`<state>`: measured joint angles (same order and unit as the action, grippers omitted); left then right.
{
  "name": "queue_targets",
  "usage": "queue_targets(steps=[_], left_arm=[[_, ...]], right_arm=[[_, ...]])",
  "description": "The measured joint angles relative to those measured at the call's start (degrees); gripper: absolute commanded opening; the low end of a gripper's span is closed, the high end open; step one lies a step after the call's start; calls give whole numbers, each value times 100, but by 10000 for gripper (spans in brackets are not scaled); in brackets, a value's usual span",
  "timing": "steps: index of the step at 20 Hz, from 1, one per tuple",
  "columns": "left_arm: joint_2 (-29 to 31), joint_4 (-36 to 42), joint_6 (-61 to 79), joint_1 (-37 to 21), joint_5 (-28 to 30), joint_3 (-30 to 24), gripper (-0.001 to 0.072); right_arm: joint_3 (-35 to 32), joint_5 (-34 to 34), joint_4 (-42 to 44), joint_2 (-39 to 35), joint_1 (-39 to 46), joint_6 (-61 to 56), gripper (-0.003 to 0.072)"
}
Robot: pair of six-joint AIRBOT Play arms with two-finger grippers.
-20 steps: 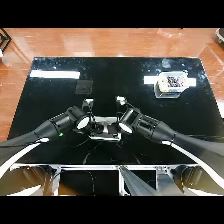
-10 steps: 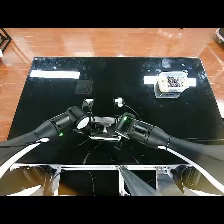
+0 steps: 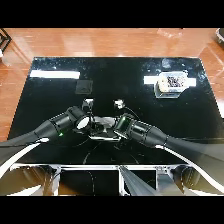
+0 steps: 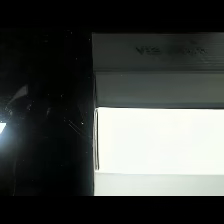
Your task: Fold the box and place the chain.
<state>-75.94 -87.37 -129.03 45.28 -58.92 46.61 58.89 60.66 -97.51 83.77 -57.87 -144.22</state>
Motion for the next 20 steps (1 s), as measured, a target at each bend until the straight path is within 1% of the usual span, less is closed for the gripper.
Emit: queue_targets(steps=[2, 4, 7, 8, 19, 20], left_arm=[[0, 0, 0, 0, -2, 0, 30], [0, 2, 0, 0, -2, 2, 30], [0, 9, 0, 0, -2, 2, 30], [0, 9, 0, 0, -2, 2, 30], [0, 20, -7, 0, -11, 2, 30], [0, 17, -4, 0, -11, 2, 30]], right_arm=[[0, 13, 15, 2, 0, 0, 339], [0, 11, 44, 7, 0, 0, 128], [0, -26, 129, 7, 0, -2, 119], [0, -28, 151, 7, 0, -9, 33], [0, -111, 275, 7, 7, 17, 33], [0, -116, 278, 7, 7, 20, 94]])
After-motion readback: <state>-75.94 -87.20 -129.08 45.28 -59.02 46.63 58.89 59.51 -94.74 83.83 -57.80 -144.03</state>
